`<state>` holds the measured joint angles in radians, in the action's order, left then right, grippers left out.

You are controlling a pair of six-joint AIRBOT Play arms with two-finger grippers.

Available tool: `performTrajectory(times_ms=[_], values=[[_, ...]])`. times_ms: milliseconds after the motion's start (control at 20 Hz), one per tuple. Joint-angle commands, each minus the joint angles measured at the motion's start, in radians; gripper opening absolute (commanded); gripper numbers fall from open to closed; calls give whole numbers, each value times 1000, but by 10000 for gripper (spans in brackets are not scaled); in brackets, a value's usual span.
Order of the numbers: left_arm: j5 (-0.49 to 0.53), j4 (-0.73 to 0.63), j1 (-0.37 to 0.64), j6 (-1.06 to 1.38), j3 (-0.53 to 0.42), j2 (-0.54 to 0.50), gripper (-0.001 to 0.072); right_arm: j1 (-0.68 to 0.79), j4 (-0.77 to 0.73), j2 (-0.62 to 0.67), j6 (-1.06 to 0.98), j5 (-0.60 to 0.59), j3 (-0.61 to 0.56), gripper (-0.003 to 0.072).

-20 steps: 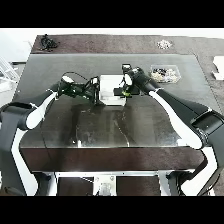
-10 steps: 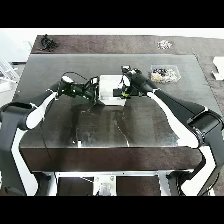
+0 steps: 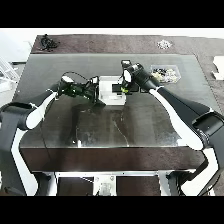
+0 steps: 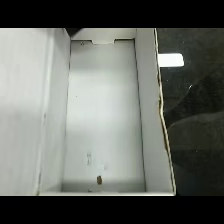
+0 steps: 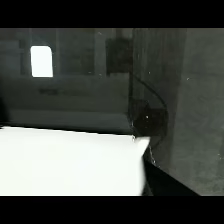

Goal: Fold the box and place the chain.

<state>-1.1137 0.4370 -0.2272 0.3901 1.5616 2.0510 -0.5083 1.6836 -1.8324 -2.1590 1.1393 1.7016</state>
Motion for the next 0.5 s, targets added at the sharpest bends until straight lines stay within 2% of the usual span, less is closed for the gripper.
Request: performTrajectory(times_ms=[0,250,450], values=[[-5,3,0,0,0,0,459,5,17,31,10,8,13,347],[-5,3,0,0,0,0,459,19,100,61,24,83,23,348],[-5,3,0,0,0,0,459,30,213,154,90,84,23,348]])
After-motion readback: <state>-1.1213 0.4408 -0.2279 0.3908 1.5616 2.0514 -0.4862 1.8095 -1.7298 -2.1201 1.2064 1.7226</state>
